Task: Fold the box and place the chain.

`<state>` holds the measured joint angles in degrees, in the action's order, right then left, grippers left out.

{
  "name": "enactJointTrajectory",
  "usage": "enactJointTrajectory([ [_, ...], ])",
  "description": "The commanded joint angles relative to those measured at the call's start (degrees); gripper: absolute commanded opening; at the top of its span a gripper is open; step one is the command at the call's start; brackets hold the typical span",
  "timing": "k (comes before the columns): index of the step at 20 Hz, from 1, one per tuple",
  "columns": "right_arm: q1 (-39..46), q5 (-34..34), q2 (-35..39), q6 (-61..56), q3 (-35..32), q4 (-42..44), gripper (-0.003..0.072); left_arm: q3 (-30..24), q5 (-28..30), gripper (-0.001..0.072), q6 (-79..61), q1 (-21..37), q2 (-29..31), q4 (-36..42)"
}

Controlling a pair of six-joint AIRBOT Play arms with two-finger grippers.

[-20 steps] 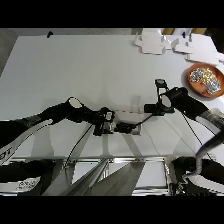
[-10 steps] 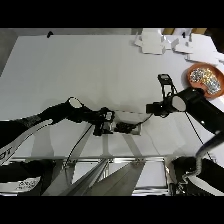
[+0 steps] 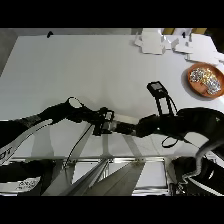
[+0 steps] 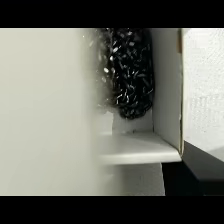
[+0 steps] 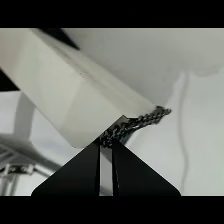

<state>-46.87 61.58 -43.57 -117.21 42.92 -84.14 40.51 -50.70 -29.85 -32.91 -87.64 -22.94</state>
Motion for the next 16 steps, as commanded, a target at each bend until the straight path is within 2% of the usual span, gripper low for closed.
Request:
enactJointTrajectory([
  [1,-5.0,-1.2,0.9,-3.0,0.1,0.5,0.0021,0.0,-0.1,0.021,-0.1,0.0,0.0,0.2],
  [4,-5.0,0.9,1.0,-7.1,0.1,-4.9,0.0021,0.0,-0.1,0.021,-0.1,0.0,0.0,0.2],
  [7,-5.0,6.5,2.3,-13.0,0.1,-13.7,0.0021,0.0,-0.1,0.021,-0.1,0.0,0.0,0.2],
  [11,-5.0,13.1,7.0,-18.1,0.2,-21.4,0.0021,0.0,-0.1,0.021,-0.1,0.0,0.0,0.2],
  [13,-5.0,15.0,9.9,-18.9,0.2,-21.9,0.0021,0.0,-0.1,0.021,-0.1,0.0,0.0,0.2],
  [16,-5.0,14.6,12.3,-18.8,0.2,-17.9,0.0021,0.0,-0.1,0.021,-0.1,0.0,0.0,0.2],
])
